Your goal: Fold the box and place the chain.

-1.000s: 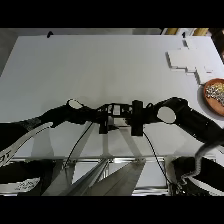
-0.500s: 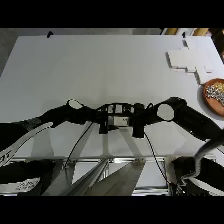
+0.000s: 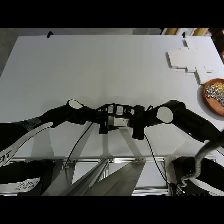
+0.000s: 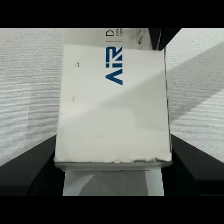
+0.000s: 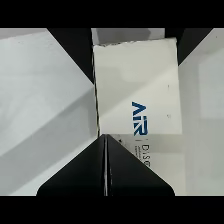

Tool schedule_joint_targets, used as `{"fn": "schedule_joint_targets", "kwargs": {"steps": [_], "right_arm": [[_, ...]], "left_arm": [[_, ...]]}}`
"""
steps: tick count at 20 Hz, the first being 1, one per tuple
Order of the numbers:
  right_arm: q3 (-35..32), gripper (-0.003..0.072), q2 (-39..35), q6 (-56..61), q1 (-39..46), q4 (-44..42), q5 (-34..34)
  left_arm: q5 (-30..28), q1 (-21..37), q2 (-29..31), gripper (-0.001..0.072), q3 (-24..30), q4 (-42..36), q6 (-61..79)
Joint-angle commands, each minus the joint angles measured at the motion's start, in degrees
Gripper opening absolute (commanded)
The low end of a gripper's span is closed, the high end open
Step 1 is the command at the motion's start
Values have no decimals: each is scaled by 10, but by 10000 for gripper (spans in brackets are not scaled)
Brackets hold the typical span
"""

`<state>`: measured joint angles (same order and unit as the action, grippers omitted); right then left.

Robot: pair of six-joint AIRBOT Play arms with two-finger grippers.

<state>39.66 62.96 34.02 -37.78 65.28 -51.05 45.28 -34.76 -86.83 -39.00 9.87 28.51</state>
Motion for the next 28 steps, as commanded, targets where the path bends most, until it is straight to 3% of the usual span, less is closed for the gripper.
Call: {"fn": "schedule_joint_targets", "kwargs": {"steps": [1, 13, 19, 25, 28], "right_arm": [[-16, 19, 0, 0, 0, 2, 14], [-19, 19, -1, 3, 1, 8, 27], [23, 19, -87, 127, 17, 145, -3], [27, 21, -112, 201, 275, 157, -76], [21, 21, -111, 251, 420, 156, -76]], "left_arm": [[0, 0, 0, 109, 0, 0, 0], [0, 0, 0, 109, 0, 0, 0], [0, 0, 0, 109, 0, 0, 0], [0, 0, 0, 110, 0, 0, 0], [0, 0, 0, 109, 0, 0, 0]]}}
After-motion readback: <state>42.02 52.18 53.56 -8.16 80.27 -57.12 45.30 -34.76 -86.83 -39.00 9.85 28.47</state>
